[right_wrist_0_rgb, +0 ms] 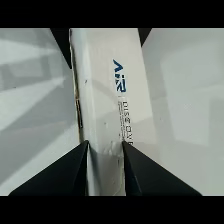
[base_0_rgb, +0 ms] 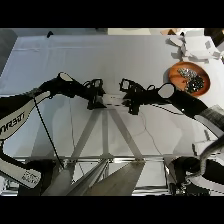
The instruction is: Fold the box and place the chain.
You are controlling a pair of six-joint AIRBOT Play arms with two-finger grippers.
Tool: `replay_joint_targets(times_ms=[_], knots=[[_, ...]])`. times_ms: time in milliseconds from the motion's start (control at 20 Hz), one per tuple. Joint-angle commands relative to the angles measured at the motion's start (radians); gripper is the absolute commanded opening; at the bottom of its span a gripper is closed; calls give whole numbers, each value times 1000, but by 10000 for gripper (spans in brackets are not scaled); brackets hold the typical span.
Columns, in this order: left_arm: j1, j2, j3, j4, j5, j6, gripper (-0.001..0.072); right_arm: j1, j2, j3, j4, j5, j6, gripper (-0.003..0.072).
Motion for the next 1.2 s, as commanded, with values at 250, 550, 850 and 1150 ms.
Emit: replay_joint_targets(times_ms=[250, 550, 850, 1150], knots=[[0, 0, 0, 0, 1, 0, 213, 0, -20, 0, 4, 12, 3, 499], [0, 0, 0, 0, 1, 0, 213, 0, 11, 0, 210, 11, 14, 476], [0, 0, 0, 0, 1, 0, 213, 0, 22, 0, 315, 15, 58, 101], [0, 0, 0, 0, 1, 0, 213, 0, 0, 0, 428, -53, 397, 11]])
